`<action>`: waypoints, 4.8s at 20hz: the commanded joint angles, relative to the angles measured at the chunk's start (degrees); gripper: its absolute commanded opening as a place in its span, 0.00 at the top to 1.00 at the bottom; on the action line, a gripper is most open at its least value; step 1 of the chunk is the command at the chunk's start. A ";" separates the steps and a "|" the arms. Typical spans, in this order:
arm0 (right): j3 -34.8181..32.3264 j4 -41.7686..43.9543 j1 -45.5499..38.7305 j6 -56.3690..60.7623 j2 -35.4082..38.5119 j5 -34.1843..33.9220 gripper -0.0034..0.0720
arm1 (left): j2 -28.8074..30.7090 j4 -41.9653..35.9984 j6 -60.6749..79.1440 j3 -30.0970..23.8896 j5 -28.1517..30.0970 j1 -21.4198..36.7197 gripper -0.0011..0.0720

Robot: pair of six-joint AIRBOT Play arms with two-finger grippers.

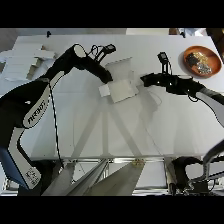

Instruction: Fold the box and place the chain.

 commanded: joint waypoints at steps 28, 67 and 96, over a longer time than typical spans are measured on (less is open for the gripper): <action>-0.02 -7.48 -24.59 0.00 25.92 -0.35 0.12 | 2.86 -0.85 24.55 -0.04 -11.65 -3.13 0.98; -0.02 -7.48 -24.59 0.00 25.92 -0.09 0.12 | -4.07 -7.13 32.63 -0.87 -1.75 -3.54 0.99; -0.02 -1.49 -24.55 2.01 25.92 1.55 0.13 | -5.88 -6.88 32.54 -0.87 -1.62 -3.58 0.98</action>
